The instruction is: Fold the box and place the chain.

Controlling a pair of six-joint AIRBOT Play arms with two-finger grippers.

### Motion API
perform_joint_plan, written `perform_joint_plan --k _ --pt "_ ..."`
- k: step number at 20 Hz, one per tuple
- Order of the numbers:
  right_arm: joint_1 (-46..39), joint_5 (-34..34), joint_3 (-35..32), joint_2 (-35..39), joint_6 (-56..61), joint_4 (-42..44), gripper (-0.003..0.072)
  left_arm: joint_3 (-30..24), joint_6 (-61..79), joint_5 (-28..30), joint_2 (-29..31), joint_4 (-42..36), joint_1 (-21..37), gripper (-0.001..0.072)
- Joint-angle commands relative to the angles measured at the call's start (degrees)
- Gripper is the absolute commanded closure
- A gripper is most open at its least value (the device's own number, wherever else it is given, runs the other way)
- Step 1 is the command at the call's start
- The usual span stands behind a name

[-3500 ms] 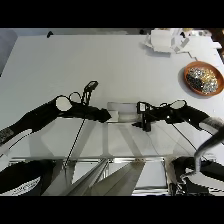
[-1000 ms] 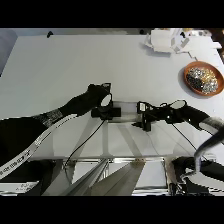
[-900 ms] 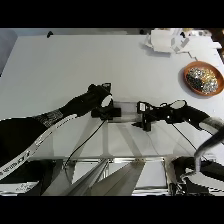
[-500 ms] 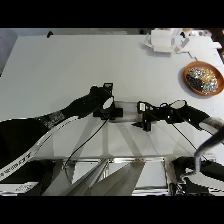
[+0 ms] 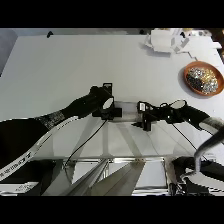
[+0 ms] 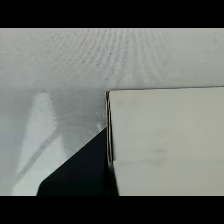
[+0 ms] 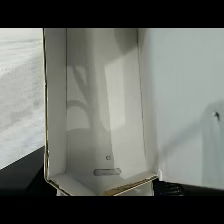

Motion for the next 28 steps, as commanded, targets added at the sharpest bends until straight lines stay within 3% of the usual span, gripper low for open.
perform_joint_plan --k 1,3,4,7,11,13,16,19,21,23,28 --pt "0.02 -0.02 -0.02 0.02 0.02 0.02 0.0357 0.07 1.75 -0.76 2.14 0.04 0.15 0.0616" --pt "0.02 -0.02 -0.02 0.02 0.02 0.02 0.0357 0.07 5.25 -0.79 4.59 0.02 0.5 0.0383" --pt "0.02 -0.02 0.0 0.02 0.02 0.02 0.0357 0.07 6.43 -0.94 5.92 0.02 0.74 0.0324" --pt "0.02 -0.02 0.0 0.02 0.02 0.02 0.0357 0.07 8.79 -2.03 9.46 0.07 1.79 0.0314" --pt "0.02 -0.02 -0.02 0.02 0.02 0.0 0.0357 -0.55 31.58 -7.87 16.2 -0.94 4.11 0.0286" --pt "0.02 -0.02 -0.02 0.02 0.02 0.02 0.0357 -3.26 51.1 -7.87 21.07 -3.89 6.62 0.007" --pt "0.02 0.0 0.0 0.02 0.02 0.02 0.0357 -11.32 83.65 -5.16 28.87 -8.96 11.5 0.0063" --pt "0.02 -0.02 -0.02 0.02 0.02 0.02 0.0357 -21.42 117.2 -0.76 32.28 -23.82 18.32 0.0079" --pt "0.02 -0.02 -0.02 0.02 0.02 0.02 0.0357 -25.29 130.66 1.44 29.88 -32.15 22.29 0.0077" --pt "0.02 -0.02 -0.02 0.02 0.02 0.02 0.0357 -25.57 134.16 3.82 25.14 -34.67 24.13 0.0077" --pt "0.02 -0.02 -0.02 0.02 0.02 0.02 0.0357 -25.51 145.06 10.36 13.92 -44.11 24.06 0.0061"
